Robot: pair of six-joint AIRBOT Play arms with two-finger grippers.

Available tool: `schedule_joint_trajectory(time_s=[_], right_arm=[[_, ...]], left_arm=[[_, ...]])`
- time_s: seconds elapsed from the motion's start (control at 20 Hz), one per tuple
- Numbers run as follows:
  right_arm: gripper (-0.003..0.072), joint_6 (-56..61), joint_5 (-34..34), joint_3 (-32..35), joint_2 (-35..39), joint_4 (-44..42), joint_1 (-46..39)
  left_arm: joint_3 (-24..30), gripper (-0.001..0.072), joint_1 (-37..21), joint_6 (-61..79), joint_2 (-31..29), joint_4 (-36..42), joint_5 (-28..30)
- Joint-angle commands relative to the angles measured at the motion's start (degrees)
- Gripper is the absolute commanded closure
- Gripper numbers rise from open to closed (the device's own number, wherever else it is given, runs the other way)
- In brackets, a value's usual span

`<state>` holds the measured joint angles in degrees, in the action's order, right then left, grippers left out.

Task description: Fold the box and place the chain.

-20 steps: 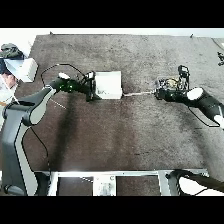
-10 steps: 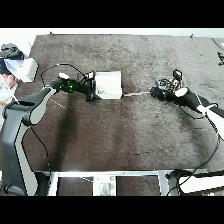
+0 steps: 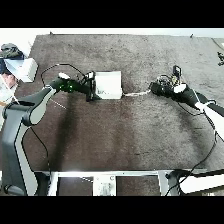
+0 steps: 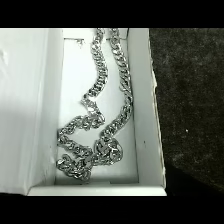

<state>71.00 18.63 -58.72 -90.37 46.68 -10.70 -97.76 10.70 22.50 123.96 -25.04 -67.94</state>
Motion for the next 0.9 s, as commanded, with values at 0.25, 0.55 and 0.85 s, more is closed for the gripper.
schedule_joint_trajectory(time_s=[0.25,0.55,0.85], right_arm=[[0.0694,-4.85,0.5,-0.2,17.14,-0.26,7.37],[0.0695,-7.21,-6.01,-3.85,23.19,-0.22,16.63],[0.0694,-12.85,-11.15,-13.44,23.06,-0.22,25.55]], left_arm=[[-0.02,0.0456,-0.04,0.02,-0.02,0.0,0.02],[-0.04,0.0455,-0.04,0.02,-0.02,0.0,0.0],[-0.02,0.0456,-0.04,0.02,-0.02,0.0,0.0]])
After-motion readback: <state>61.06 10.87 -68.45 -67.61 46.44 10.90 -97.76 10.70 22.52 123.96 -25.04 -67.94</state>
